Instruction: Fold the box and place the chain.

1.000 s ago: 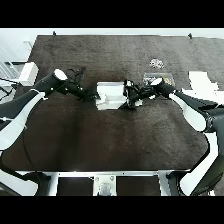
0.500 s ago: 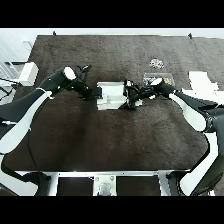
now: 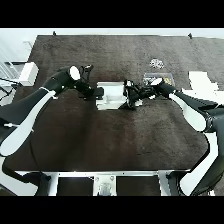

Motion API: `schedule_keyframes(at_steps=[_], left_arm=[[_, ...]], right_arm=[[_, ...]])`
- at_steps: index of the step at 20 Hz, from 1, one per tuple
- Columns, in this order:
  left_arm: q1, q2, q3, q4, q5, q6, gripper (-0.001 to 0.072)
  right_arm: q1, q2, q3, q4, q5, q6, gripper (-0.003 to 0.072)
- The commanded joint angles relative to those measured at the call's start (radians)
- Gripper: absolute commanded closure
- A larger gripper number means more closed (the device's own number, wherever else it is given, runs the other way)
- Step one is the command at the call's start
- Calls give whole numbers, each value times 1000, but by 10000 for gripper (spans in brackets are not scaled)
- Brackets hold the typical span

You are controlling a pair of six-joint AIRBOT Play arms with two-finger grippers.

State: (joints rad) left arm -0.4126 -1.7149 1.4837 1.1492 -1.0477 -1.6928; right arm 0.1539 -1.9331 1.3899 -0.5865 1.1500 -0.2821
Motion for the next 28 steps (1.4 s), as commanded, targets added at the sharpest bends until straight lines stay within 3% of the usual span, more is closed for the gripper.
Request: schedule_keyframes(at_steps=[1, 14, 21, 28], left_arm=[[-43, -2, 16, 96, 14, -81, 282], [-87, -2, 19, 178, -4, -193, 283], [-139, -107, 203, 291, -158, -227, 293], [-146, -112, 207, 349, -206, -272, 293]], right_arm=[[0, 0, 0, 0, 0, 0, 103], [0, 0, 0, 0, 0, 0, 103], [0, 0, 0, 0, 0, 0, 102], [0, 0, 0, 0, 0, 0, 102]])
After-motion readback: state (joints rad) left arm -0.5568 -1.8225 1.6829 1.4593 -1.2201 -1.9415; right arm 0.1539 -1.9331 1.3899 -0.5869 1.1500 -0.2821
